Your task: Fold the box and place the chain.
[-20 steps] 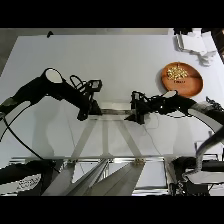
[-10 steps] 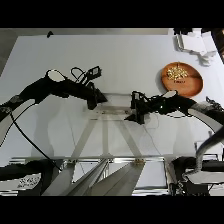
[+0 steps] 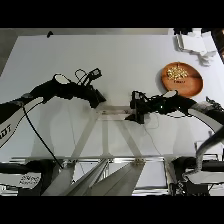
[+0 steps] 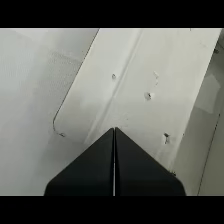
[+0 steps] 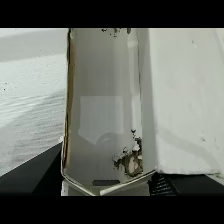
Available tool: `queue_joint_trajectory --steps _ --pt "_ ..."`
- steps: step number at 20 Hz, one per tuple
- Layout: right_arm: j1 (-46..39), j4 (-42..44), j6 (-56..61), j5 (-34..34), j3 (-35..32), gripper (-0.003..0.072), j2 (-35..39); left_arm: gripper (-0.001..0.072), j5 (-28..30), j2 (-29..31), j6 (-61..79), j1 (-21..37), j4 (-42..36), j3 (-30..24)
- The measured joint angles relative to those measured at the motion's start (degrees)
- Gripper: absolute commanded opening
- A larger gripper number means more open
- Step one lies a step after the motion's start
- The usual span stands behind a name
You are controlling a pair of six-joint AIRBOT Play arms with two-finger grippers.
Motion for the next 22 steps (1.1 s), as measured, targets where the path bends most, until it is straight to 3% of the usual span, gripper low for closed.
queue_joint_trajectory --steps 5,8,10,11,16,21,22 --pt "0.00 -0.31 -0.04 -0.11 0.00 0.0448 0.00 0.0013 -3.17 4.50 0.02 3.56 1.14 -0.02" --pt "0.00 -0.24 -0.04 -0.11 -0.02 0.0448 0.00 0.0038 -4.90 9.05 0.55 4.79 6.84 -0.02" --pt "0.00 -0.20 -0.04 -0.11 -0.02 0.0448 0.00 0.0383 -6.12 11.13 1.11 5.01 12.22 -0.20" --pt "0.00 -0.17 -0.02 -0.11 -0.02 0.0448 0.00 0.0498 -6.64 11.72 1.14 5.09 14.25 -0.61" --pt "0.00 -0.15 -0.04 -0.09 -0.02 0.0448 0.00 0.0515 -6.54 12.94 10.01 4.22 16.74 -6.75" --pt "0.00 -0.13 -0.04 -0.07 0.00 0.0448 0.00 0.0490 -5.88 11.19 29.22 2.82 8.68 -11.74" --pt "0.00 -0.13 -0.04 -0.07 -0.02 0.0448 0.00 0.0447 -5.66 10.82 31.26 2.54 7.41 -12.11"
